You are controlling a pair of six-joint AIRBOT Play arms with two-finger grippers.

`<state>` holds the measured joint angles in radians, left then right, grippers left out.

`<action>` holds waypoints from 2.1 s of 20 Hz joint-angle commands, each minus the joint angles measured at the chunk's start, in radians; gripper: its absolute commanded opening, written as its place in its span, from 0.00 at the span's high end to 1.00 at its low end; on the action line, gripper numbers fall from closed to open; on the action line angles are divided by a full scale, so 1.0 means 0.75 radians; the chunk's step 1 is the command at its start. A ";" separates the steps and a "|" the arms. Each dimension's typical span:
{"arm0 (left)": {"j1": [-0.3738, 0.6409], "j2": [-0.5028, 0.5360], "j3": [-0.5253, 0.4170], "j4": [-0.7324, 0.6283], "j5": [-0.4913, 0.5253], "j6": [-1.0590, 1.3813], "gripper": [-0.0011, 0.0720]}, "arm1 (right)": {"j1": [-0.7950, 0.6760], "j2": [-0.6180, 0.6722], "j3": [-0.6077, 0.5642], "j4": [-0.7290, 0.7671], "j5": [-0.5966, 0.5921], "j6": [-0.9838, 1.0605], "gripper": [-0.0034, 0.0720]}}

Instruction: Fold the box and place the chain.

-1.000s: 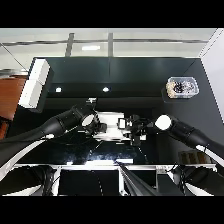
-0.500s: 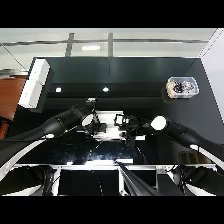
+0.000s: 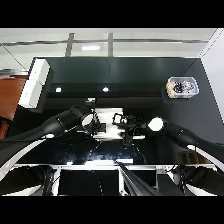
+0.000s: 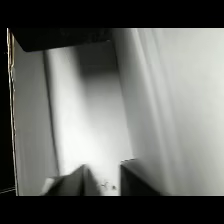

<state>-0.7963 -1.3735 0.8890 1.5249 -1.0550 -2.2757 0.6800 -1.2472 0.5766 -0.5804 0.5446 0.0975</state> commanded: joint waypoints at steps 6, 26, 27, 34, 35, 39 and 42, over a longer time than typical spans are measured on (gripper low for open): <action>-0.001 -0.001 -0.001 0.000 -0.008 0.003 0.94 | -0.325 0.294 0.001 -0.339 0.287 0.838 0.92; 0.000 -0.002 -0.001 0.005 -0.001 0.003 0.94 | -0.680 0.030 -0.194 0.055 0.543 1.544 0.91; 0.000 -0.003 -0.001 0.005 -0.001 0.003 0.94 | -0.664 0.030 -0.173 0.055 0.563 1.538 0.59; 0.000 -0.003 -0.001 0.005 -0.001 0.003 0.94 | -0.537 0.030 0.016 0.072 0.720 1.503 0.22; 0.000 -0.003 -0.001 0.006 -0.002 0.003 0.94 | -0.505 0.030 0.038 0.075 0.715 1.512 0.14; 0.000 -0.003 -0.001 0.006 -0.001 0.003 0.94 | -0.415 0.030 0.093 0.073 0.685 1.557 0.14; 0.000 -0.003 -0.001 0.008 -0.001 0.003 0.94 | -0.344 0.030 0.114 0.019 0.617 1.689 0.15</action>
<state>-0.7963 -1.3750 0.8890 1.5288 -1.0565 -2.2734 0.3733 -1.2247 0.6399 -0.5377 1.0454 1.2858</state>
